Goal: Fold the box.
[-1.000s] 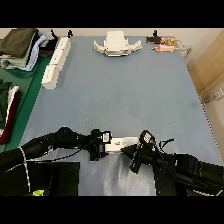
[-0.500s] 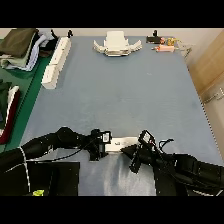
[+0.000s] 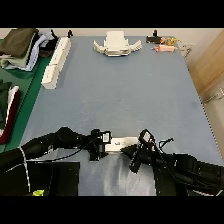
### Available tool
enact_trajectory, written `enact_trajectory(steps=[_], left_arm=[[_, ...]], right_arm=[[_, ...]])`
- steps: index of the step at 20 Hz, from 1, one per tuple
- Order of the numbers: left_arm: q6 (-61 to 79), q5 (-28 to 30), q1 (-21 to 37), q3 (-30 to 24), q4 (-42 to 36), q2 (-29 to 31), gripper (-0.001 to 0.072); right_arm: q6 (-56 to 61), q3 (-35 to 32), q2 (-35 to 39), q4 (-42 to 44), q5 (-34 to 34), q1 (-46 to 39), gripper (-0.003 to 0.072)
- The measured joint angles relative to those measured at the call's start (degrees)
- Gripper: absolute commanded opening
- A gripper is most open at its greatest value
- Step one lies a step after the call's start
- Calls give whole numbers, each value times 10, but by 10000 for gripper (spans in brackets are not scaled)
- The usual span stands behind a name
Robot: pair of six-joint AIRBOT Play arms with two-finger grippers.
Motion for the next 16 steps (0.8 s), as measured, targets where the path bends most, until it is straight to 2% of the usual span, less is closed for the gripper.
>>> enact_trajectory(steps=[2, 3, 11, 16], left_arm=[[0, 0, 0, 0, 0, 0, 520], [0, 0, 0, 0, 0, 0, 519], [0, 0, 0, 0, 0, 0, 519], [0, 0, 0, 0, 0, 0, 519]], right_arm=[[4, 0, 0, 0, -1, 0, 6], [5, 2, 0, 2, -3, 0, 42], [9, 39, -2, 2, -21, 0, 41], [9, 68, -1, -34, -15, -2, 40]])
